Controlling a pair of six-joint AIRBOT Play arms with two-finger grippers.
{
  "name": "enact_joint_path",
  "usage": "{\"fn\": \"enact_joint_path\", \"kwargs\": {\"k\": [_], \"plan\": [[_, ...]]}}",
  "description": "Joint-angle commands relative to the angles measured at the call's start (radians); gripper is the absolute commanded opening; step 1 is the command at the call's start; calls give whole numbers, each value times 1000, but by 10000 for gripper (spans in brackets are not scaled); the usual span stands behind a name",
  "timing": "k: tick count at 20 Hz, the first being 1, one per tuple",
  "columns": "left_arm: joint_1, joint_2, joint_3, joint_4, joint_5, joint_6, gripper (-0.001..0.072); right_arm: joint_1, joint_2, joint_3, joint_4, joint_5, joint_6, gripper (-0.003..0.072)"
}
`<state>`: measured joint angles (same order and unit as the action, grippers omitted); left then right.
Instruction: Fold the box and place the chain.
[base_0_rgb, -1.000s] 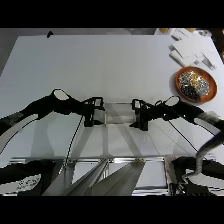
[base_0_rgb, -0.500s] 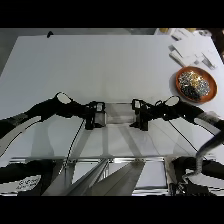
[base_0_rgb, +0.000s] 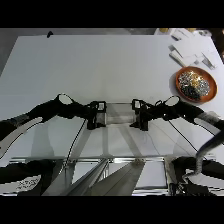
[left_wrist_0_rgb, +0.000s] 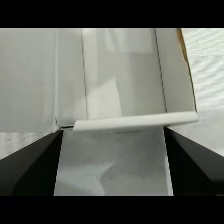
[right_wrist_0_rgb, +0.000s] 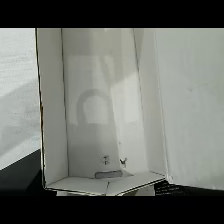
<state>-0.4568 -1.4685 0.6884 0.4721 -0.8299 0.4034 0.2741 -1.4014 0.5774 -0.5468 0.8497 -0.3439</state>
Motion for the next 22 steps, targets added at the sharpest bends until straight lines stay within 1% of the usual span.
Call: {"fn": "enact_joint_path", "kwargs": {"k": [1,5,9,11,15,19,22], "plan": [[-13,0,0,-14,-16,-10,713,0,1,1,1,0,2,398],[14,3,0,36,-53,-10,713,0,1,1,1,0,2,398],[59,24,0,37,-74,-7,713,0,1,1,1,0,2,398],[64,24,0,37,-76,-7,713,0,1,1,2,0,2,398],[49,19,0,10,-69,-6,713,0,1,1,2,0,2,398],[24,-19,0,-7,-54,-3,713,0,1,1,2,0,2,398],[18,-21,0,-33,-45,-3,713,0,1,1,2,0,2,398]]}}
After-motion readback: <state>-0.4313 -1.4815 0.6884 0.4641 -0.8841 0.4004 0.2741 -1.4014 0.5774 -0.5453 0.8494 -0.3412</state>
